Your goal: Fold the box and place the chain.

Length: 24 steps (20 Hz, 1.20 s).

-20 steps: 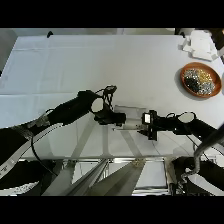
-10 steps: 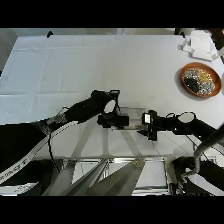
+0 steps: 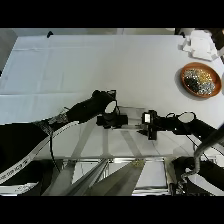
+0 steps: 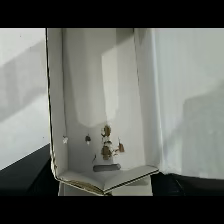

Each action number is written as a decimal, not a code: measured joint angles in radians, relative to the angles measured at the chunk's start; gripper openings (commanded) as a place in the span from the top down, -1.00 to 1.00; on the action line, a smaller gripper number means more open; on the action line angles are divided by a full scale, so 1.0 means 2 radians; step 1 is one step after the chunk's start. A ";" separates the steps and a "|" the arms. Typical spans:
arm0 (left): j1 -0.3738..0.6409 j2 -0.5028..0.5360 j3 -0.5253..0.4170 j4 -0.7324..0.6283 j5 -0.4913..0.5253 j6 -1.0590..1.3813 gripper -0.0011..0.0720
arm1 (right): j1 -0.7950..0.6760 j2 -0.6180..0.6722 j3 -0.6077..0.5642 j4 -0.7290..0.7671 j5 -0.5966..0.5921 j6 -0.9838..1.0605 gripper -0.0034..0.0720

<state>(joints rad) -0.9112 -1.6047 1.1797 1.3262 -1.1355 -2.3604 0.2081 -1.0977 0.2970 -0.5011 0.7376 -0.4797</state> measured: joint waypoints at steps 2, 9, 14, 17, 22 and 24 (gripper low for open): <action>-0.001 0.000 0.000 0.000 0.000 -0.005 0.47 | 0.000 0.000 0.000 -0.001 0.001 0.000 -0.19; -0.014 0.000 0.000 0.003 0.001 -0.011 -0.46 | 0.000 0.000 0.000 -0.001 0.002 0.000 -0.19; -0.016 0.004 0.000 0.006 -0.006 -0.011 -0.60 | 0.000 0.000 0.000 0.000 0.002 0.000 -0.19; -0.011 0.014 0.000 0.009 -0.014 -0.010 -0.60 | 0.000 0.000 0.000 0.001 0.001 0.000 -0.19; 0.002 0.032 0.001 0.014 -0.022 0.006 -0.25 | 0.000 0.000 0.000 0.000 0.002 0.000 -0.19; 0.004 0.036 0.002 0.013 -0.023 0.013 -0.21 | 0.000 0.000 0.000 0.000 0.002 0.000 -0.19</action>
